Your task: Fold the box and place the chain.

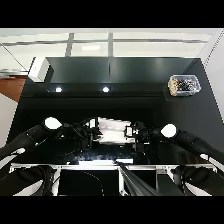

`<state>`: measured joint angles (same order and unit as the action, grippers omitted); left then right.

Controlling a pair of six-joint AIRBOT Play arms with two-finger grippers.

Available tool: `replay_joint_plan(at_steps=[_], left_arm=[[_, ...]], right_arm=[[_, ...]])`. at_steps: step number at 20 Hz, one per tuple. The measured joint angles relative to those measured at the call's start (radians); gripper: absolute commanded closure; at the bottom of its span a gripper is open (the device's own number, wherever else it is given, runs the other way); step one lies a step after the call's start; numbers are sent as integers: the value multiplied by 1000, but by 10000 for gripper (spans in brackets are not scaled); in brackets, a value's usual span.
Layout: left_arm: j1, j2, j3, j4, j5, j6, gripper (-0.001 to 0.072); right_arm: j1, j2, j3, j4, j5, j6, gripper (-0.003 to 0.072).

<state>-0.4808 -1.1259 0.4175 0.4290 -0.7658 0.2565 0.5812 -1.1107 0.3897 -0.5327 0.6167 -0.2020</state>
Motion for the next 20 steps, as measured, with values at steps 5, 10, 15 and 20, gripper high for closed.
replay_joint_plan(at_steps=[5, 10, 15, 20], left_arm=[[0, 0, 0, -2, 0, 2, 639], [0, 0, 0, -3, -1, 2, 648], [-13, 0, 1, 5, 5, 2, 517], [-23, 0, 1, 13, 20, -5, 533]], right_arm=[[0, 0, 0, 0, 0, 0, 272], [0, 0, 0, 0, 0, 0, 272], [0, 0, 0, 0, 0, 0, 272], [0, 0, 0, 0, 0, 0, 272]])
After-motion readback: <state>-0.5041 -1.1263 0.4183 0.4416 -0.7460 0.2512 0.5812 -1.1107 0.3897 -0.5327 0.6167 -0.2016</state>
